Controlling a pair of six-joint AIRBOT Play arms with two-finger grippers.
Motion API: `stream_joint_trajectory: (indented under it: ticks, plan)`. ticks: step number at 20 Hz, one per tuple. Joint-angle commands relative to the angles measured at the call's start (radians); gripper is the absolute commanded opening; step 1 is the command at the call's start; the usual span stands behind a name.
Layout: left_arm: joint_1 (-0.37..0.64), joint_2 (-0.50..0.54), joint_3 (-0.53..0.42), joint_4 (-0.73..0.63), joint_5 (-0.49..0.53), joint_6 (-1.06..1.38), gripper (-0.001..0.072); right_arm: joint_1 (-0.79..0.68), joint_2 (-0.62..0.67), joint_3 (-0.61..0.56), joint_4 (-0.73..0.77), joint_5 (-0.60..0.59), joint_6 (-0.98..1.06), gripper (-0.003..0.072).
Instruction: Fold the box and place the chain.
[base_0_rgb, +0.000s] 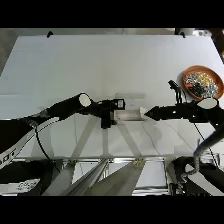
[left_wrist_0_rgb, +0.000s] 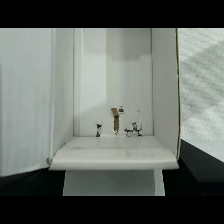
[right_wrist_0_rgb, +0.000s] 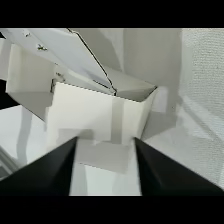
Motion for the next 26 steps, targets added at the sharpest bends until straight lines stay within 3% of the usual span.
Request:
stream_joint_trajectory:
  ticks: [1, 11, 15, 21, 26]
  plan:
    - [0.000, 0.000, 0.000, 0.000, 0.000, 0.000, 0.0392, 0.022, 0.000, 0.000, -0.027, -0.041, 0.004, 0.0481]
    - [0.000, 0.000, 0.000, 0.000, 0.000, 0.000, 0.0392, 0.199, -0.026, 0.002, -0.055, -0.209, 0.109, 0.0479]
    - [0.000, 0.000, 0.000, 0.000, 0.000, 0.000, 0.0392, 0.254, -0.026, 0.002, -0.206, -0.243, 0.275, 0.0474]
    - [0.000, 0.000, 0.000, 0.000, 0.000, 0.000, 0.0392, 0.307, -0.026, 0.032, -0.221, -0.285, 0.328, 0.0472]
    - [0.000, 0.000, 0.000, 0.000, 0.000, 0.000, 0.0392, 0.364, -0.039, 0.087, -0.412, -0.251, 0.525, 0.0462]
